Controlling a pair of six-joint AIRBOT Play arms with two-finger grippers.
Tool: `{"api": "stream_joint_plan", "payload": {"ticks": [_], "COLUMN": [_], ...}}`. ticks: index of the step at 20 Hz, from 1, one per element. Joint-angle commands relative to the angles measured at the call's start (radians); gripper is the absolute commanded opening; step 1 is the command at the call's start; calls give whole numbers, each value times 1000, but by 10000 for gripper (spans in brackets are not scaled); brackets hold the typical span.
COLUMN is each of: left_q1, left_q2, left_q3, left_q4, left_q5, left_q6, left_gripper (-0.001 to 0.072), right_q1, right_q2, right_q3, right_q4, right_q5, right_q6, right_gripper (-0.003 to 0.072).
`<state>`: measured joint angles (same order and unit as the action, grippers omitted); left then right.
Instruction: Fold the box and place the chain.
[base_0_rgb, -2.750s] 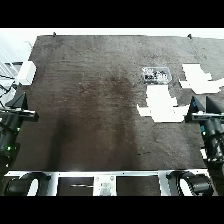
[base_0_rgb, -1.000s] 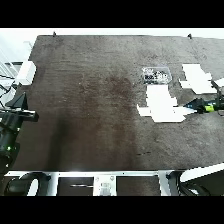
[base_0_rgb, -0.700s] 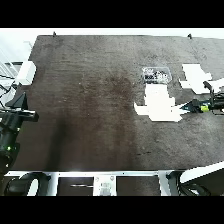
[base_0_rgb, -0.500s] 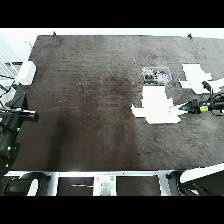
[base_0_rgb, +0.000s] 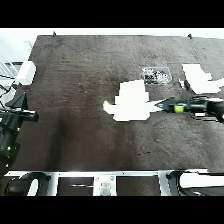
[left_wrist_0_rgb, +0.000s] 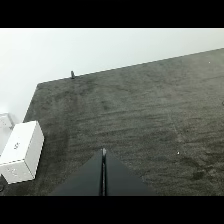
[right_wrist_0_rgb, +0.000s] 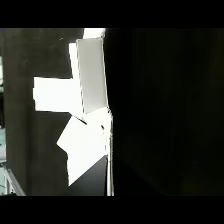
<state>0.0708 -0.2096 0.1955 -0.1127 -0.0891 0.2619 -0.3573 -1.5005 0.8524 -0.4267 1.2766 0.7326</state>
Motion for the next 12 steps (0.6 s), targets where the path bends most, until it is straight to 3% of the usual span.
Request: {"api": "stream_joint_plan", "payload": {"ticks": [1, 6, 12], "left_q1": [1, 1, 1], "left_q2": [1, 1, 1], "left_q3": [1, 1, 1], "left_q4": [0, 0, 0], "left_q5": [0, -7, -6], "left_q6": [0, 0, 1], "left_gripper": [19, 19, 19], "right_q1": [222, 366, 431], "right_q2": [25, 10, -29], "right_q3": [-28, 12, 14], "right_q4": [114, 118, 145], "right_q5": [-176, -417, -465], "right_q6": [1, 47, 20], "right_gripper": [-2, -2, -1]}}
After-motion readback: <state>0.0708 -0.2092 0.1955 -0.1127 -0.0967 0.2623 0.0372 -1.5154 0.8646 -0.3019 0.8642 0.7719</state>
